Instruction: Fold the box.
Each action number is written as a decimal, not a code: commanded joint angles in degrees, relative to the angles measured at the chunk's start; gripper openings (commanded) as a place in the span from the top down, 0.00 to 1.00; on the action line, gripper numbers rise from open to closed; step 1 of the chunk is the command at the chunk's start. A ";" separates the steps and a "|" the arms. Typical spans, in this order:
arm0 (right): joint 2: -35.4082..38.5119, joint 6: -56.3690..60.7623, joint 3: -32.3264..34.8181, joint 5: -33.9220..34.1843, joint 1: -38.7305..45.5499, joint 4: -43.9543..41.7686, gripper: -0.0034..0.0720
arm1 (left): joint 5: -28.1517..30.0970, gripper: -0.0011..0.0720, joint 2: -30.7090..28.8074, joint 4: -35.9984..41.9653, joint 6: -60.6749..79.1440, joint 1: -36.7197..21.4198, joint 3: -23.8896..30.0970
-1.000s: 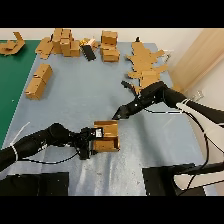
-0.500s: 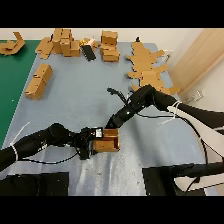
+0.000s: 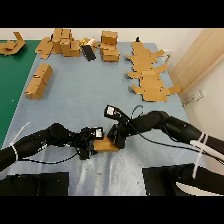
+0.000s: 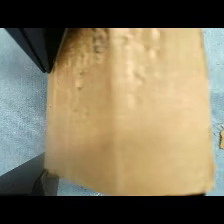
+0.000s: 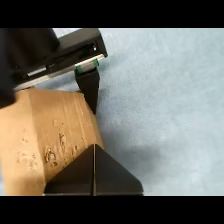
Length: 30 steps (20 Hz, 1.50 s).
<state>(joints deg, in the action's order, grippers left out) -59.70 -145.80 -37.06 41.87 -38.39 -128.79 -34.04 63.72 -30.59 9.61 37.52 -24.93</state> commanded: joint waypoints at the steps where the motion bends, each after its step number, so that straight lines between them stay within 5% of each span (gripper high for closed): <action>1: 6.91 -0.22 6.40 -14.86 -6.60 9.38 0.88 | 0.02 0.28 -0.02 -0.02 0.00 0.00 -0.02; 4: 8.55 -0.22 6.67 -14.25 -8.07 10.10 0.79 | 0.02 0.28 -0.02 -0.02 0.00 0.02 -0.02; 14: 9.44 -3.13 7.17 -10.29 -14.12 10.23 0.79 | 0.02 0.28 -0.02 -0.02 0.00 0.02 -0.02; 18: 13.66 -3.17 11.04 -13.57 -15.32 10.27 0.79 | 0.02 0.28 -0.02 -0.02 0.00 0.02 -0.02; 20: 14.91 -3.21 11.69 -13.97 -15.32 10.32 0.57 | 0.02 0.28 -0.02 -0.02 0.00 0.02 -0.02; 23: 14.99 -3.28 11.82 -14.32 -15.30 11.13 0.46 | 0.02 0.28 -0.02 -0.02 0.00 0.00 -0.02; 30: 11.47 -4.35 12.00 -18.21 -15.30 17.16 0.45 | 0.02 0.28 -0.02 -0.02 0.00 0.00 -0.02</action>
<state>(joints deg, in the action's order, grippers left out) -47.13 -149.47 -25.12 25.39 -53.65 -113.43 -34.04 63.75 -30.59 9.56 37.52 -24.93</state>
